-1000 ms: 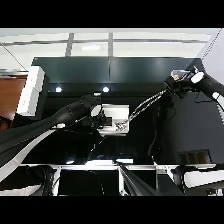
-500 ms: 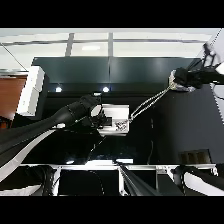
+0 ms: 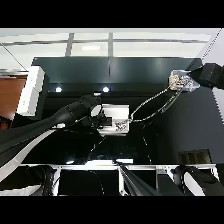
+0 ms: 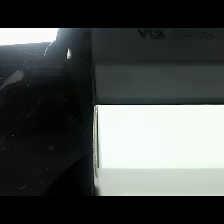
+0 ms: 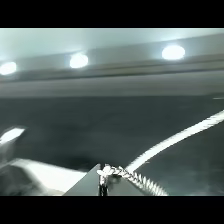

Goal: Fold the box and place the chain.

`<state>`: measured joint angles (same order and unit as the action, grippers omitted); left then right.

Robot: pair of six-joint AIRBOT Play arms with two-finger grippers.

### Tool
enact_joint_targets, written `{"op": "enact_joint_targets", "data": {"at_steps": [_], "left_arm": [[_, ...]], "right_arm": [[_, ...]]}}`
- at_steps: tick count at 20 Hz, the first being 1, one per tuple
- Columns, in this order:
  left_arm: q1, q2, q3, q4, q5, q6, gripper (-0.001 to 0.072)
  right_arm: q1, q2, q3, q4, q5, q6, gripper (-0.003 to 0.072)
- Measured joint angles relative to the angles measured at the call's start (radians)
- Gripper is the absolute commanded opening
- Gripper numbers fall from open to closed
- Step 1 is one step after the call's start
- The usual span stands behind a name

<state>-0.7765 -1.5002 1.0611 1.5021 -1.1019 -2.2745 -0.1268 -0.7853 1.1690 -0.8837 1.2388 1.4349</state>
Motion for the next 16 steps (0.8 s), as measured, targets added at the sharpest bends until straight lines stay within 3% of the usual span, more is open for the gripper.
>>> {"op": "enact_joint_targets", "data": {"at_steps": [8, 16], "left_arm": [[0.000, 0.000, 0.000, 0.000, 0.000, 0.000, 0.0029], [0.000, 0.000, 0.000, 0.000, 0.000, 0.000, 0.0029]], "right_arm": [[0.180, 0.026, -0.001, 0.159, 0.072, -0.046, 0.0014], [0.326, 0.013, 0.006, 0.277, -0.101, -0.018, 0.0015]]}}
